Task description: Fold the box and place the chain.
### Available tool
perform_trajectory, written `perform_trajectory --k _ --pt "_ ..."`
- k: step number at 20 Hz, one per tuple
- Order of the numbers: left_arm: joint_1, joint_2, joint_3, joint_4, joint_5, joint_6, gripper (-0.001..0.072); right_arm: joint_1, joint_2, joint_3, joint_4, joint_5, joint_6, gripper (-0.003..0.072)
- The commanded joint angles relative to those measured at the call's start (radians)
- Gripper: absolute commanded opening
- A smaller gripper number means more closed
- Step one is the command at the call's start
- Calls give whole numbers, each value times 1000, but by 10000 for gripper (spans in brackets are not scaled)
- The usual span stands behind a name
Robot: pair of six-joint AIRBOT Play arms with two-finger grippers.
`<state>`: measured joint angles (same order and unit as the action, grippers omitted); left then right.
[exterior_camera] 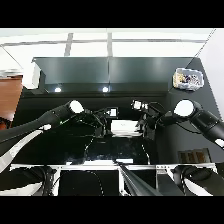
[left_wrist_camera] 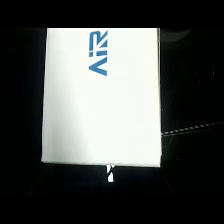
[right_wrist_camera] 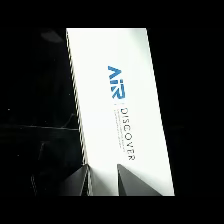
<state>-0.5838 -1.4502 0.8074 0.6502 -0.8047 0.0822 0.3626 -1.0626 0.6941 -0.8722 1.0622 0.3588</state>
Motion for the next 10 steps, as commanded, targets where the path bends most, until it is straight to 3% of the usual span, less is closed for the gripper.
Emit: perform_trajectory --k 1,6,10 --pt "0 -1 0 0 0 0 324 1 -5 0 0 12 0 210" --pt "0 -1 0 0 0 0 324 0 -4 32 1 117 32 209" --pt "0 -1 0 0 0 0 324 -34 -3 85 11 190 234 186"
